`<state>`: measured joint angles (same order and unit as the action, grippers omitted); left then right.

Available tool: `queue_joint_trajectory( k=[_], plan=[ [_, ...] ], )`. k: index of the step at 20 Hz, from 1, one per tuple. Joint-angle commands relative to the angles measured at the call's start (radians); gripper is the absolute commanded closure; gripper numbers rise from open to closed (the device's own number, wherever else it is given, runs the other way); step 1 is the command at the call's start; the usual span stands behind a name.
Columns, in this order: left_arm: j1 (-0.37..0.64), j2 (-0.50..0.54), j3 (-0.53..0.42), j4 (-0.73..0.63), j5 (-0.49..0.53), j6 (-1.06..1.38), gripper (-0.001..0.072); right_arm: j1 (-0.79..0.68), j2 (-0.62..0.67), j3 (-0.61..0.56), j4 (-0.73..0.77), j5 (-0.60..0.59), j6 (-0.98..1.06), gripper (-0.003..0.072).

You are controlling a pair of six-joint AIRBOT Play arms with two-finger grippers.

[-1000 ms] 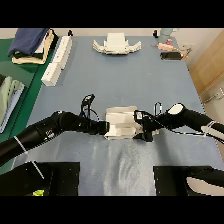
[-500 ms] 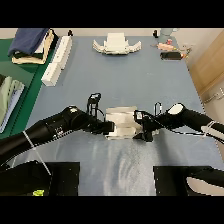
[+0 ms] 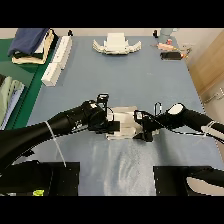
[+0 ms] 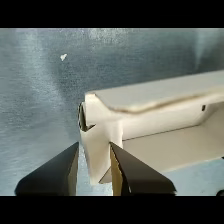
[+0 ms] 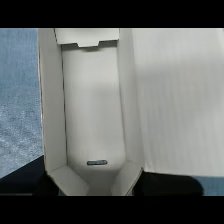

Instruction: Fold the box.

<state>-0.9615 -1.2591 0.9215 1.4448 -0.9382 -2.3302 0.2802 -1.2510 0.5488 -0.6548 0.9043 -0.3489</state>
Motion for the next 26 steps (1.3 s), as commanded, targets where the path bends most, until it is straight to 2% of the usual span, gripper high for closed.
queue_joint_trajectory(
  k=[1, 6, 9, 13, 14, 15, 16, 23, 24, 25, 26],
  plan=[
    [-0.005, -0.065, 0.076, 0.028, -0.063, -0.047, 0.042, 0.0, -0.001, 0.0, 0.0, 0.0, 0.0, 0.0124],
    [-0.059, -0.168, 0.188, 0.146, -0.212, -0.155, 0.0421, 0.0, 0.0, 0.0, 0.0, 0.0, 0.0, 0.0124],
    [-0.089, -0.23, 0.243, 0.157, -0.257, -0.178, 0.0422, 0.0, -0.001, 0.0, 0.0, 0.0, 0.0, 0.0124],
    [-0.116, -0.286, 0.259, 0.157, -0.272, -0.208, 0.0429, 0.0, -0.001, 0.0, 0.0, 0.0, 0.0, 0.0124],
    [-0.119, -0.291, 0.259, 0.157, -0.277, -0.213, 0.0597, 0.0, 0.0, 0.0, 0.0, 0.0, 0.0, 0.0124],
    [-0.124, -0.294, 0.259, 0.159, -0.276, -0.219, 0.0605, 0.0, -0.001, 0.0, 0.0, 0.0, 0.0, 0.0124],
    [-0.124, -0.296, 0.259, 0.161, -0.276, -0.23, 0.0689, 0.0, 0.0, 0.0, 0.0, 0.0, 0.0, 0.0124],
    [-0.124, -0.298, 0.263, 0.152, -0.291, -0.242, 0.0692, 0.0, 0.0, 0.0, 0.0, 0.0, 0.0, 0.0124],
    [-0.124, -0.297, 0.269, 0.149, -0.312, -0.223, 0.0557, 0.0, -0.001, 0.0, 0.0, 0.0, 0.0, 0.0124],
    [-0.124, -0.297, 0.282, 0.15, -0.344, -0.221, 0.024, 0.0, -0.001, 0.0, 0.0, 0.0, 0.0, 0.0124],
    [-0.123, -0.296, 0.298, 0.15, -0.384, -0.221, 0.0158, 0.0, -0.001, 0.0, 0.0, 0.0, 0.0, 0.0124]
  ],
)
